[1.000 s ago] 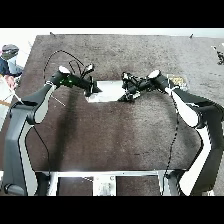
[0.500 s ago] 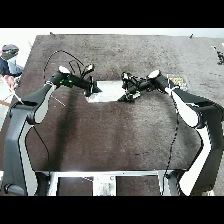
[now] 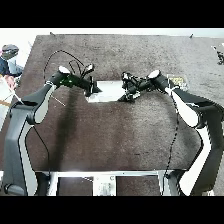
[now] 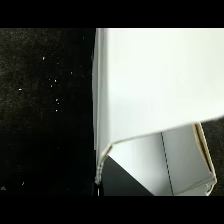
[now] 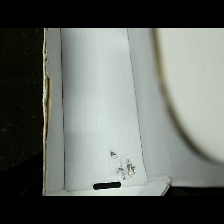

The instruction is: Fold the box and place the chain.

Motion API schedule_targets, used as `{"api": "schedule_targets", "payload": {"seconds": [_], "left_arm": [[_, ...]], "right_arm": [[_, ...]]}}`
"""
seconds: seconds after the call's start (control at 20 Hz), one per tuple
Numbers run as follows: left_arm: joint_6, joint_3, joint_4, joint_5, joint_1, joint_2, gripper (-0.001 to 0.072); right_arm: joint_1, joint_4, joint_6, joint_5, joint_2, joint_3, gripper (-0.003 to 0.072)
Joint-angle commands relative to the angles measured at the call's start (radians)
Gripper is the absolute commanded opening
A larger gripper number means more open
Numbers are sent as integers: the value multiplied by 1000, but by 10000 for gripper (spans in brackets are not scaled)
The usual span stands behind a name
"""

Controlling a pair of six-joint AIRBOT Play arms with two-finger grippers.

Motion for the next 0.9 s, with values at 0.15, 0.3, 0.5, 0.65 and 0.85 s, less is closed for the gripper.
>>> {"api": "schedule_targets", "payload": {"seconds": [0.15, 0.3, 0.5, 0.65, 0.85], "left_arm": [[0, 0, 0, 0, 0, 0, 11], [0, 0, 0, 0, 0, 0, 11], [0, 0, 0, 0, 0, 0, 11], [0, 0, 0, -3, 0, 0, 12], [0, 2, -1, -13, 3, 4, 407]], "right_arm": [[1, 0, 0, 0, -1, 0, 613], [1, 0, 0, 0, -1, 0, 613], [1, 0, 0, 0, -1, 0, 613], [1, 0, 0, 0, -1, 0, 613], [1, 0, 0, 0, -1, 0, 613]]}}
